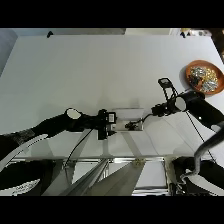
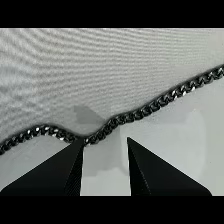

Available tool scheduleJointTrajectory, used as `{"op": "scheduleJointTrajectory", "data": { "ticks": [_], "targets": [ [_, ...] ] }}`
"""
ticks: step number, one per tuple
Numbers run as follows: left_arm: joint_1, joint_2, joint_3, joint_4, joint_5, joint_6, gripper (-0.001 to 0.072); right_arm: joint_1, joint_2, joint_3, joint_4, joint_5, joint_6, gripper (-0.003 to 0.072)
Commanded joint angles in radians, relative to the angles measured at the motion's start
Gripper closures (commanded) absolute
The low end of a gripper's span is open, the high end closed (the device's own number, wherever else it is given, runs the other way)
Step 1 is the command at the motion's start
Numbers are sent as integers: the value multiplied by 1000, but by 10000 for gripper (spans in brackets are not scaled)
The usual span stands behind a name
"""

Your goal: Fold the box and place the chain.

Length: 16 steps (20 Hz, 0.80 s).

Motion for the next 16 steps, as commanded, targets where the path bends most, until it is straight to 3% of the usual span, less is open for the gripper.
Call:
{"op": "scheduleJointTrajectory", "data": {
  "ticks": [1, 6, 8, 16],
  "targets": [
    [0, 0, 0, 0, 0, 0, 336, 0, -33, -1, 1, -12, 5, 408],
    [0, 0, 0, 0, 0, 0, 336, 0, -42, -1, 0, -8, 7, 410],
    [0, 0, 0, 0, 0, 0, 336, 0, -42, -1, 0, -10, 7, 463],
    [0, 0, 0, 0, 0, 0, 336, 0, -42, -7, 0, -13, 6, 472]
  ]
}}
